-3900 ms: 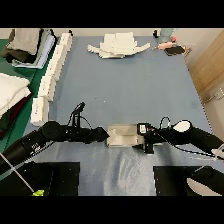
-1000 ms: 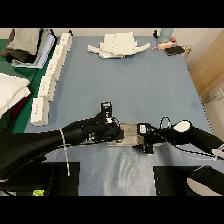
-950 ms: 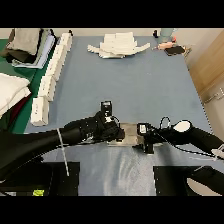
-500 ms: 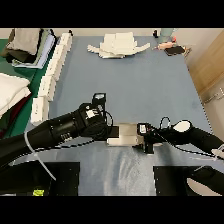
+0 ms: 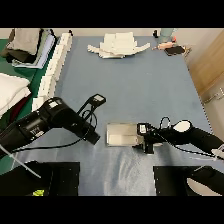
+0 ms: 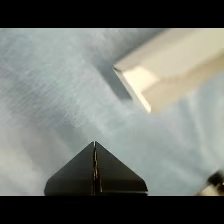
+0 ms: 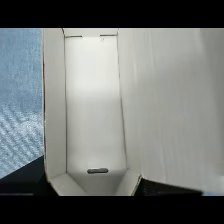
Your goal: Fold the box.
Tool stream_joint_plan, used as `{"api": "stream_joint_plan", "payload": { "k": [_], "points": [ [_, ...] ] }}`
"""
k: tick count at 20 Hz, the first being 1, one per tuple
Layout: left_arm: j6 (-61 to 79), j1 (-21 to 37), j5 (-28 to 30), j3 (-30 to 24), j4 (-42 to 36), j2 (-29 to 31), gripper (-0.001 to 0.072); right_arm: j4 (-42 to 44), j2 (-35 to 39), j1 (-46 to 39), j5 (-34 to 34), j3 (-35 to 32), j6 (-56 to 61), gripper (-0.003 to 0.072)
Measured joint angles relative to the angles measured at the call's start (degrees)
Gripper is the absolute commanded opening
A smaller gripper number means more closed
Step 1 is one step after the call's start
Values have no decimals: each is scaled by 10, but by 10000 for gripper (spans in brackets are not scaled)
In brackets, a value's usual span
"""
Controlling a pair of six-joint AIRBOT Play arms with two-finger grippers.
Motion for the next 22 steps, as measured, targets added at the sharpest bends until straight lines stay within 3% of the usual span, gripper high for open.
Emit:
{"api": "stream_joint_plan", "payload": {
  "k": [1, 5, 9, 15, 22],
  "points": [
    [95, 25, 14, -28, -36, 16, 720, 0, 0, 0, 0, 0, 0, 515],
    [449, 112, 103, -136, -188, 47, 720, 0, 0, 0, 0, 0, 0, 515],
    [720, 145, 197, -203, -319, 28, 720, 0, 0, 0, 0, 0, 0, 515],
    [987, 152, 255, -214, -495, -68, 720, 0, 0, 0, 0, 0, 0, 514],
    [1063, 153, 240, -197, -545, -129, 720, 0, 0, 0, 0, 0, 0, 515]
  ]
}}
